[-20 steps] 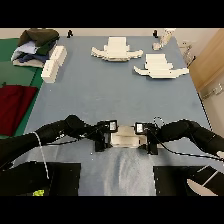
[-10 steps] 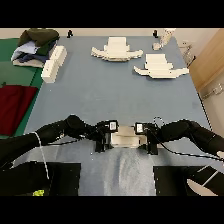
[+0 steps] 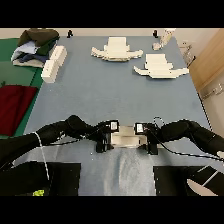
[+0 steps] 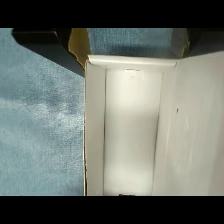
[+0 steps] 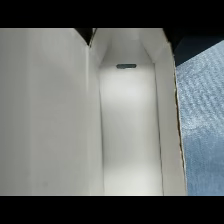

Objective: Fold the box.

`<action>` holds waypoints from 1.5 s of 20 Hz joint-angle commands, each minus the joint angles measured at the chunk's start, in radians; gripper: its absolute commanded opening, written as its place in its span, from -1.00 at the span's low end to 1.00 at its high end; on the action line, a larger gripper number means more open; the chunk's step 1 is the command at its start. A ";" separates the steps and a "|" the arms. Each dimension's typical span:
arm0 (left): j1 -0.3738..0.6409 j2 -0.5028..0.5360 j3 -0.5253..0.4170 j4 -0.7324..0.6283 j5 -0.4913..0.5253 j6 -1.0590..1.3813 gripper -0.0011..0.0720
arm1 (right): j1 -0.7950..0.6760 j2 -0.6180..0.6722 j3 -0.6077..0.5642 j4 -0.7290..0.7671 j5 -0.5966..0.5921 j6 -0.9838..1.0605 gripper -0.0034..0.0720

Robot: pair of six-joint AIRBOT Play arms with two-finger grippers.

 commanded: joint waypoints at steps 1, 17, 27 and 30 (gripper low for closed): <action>0.000 -0.001 0.001 0.036 0.001 -0.032 0.90 | 0.000 0.000 0.000 0.001 0.000 0.001 0.43; -0.019 0.000 0.001 0.032 0.002 -0.032 0.69 | 0.000 0.000 0.000 0.001 0.000 0.001 0.43; -0.019 -0.001 0.000 0.037 0.010 -0.060 0.95 | 0.000 0.000 0.000 0.001 0.000 0.001 0.43; -0.019 -0.001 0.000 0.036 0.010 -0.060 0.43 | 0.000 0.000 0.000 0.001 0.000 0.001 0.43</action>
